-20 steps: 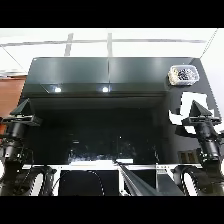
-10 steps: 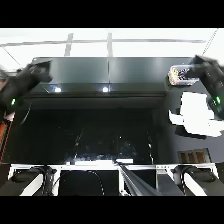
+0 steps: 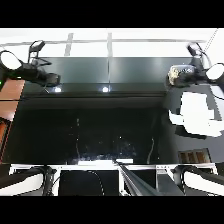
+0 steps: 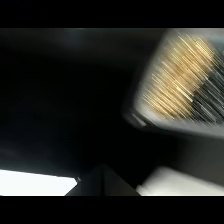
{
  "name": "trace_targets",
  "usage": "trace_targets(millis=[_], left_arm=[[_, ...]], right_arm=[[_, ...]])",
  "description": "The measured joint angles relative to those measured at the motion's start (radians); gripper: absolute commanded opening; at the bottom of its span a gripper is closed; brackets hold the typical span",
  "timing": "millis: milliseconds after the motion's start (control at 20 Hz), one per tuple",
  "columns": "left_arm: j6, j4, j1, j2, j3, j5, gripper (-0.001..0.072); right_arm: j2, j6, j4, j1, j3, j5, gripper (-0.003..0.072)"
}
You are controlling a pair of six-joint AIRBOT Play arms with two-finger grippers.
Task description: Fold the box and place the chain.
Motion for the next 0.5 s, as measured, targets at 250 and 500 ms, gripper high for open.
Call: trace_targets(millis=[250,500], left_arm=[[-0.085,0.037,0.085,0.098,-0.101,-0.127,0.0712],[-0.104,0.029,0.065,0.142,-0.213,-0.145,0.0711]], right_arm=[[-0.023,0.257,-0.199,-0.394,0.022,0.145,0.072],[-0.057,0.228,-0.103,-0.711,0.026,0.172,0.072]])
